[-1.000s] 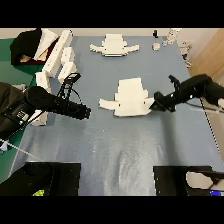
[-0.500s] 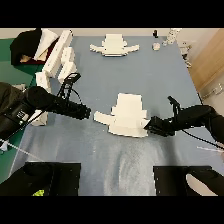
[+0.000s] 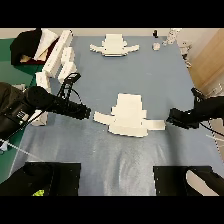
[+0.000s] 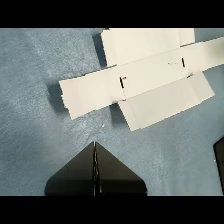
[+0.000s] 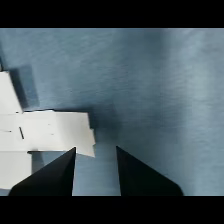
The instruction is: Fold the box.
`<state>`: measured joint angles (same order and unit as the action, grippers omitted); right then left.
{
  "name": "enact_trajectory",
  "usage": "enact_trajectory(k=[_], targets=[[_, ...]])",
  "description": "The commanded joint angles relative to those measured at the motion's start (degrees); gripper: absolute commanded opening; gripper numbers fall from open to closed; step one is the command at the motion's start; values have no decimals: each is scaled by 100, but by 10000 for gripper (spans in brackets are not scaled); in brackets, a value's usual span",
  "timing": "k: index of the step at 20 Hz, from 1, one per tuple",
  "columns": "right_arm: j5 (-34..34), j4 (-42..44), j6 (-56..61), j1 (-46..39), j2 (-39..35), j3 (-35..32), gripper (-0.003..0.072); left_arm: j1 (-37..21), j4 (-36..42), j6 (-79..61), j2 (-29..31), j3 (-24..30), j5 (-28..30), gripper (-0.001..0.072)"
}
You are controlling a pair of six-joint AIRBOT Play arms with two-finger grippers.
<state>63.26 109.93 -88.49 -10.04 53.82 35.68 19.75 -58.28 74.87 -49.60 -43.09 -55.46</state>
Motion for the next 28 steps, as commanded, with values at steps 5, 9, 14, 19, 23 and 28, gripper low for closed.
enact_trajectory(k=[5, 9, 14, 19, 23, 28], targets=[[170, 1993, -2441, -841, 1368, 31, 375, 4, 2, 0, 4, -2, 0, 15], [437, 2297, -3025, -841, 1834, 31, 375, 4, 44, 0, 4, 0, -2, 15], [717, 2739, -3416, -570, 1860, 31, 359, 4, 46, 0, 4, -2, -2, 15], [426, 2747, -3451, -109, 1860, 31, 115, 7, 245, -2, 4, 0, 2, 14], [610, 2791, -3445, 125, 1858, 31, 4, -22, 295, -4, -13, -11, 39, 16], [98, 2953, -3429, 1488, 1064, -518, 3, -800, 640, -509, -503, -341, -763, 17]])
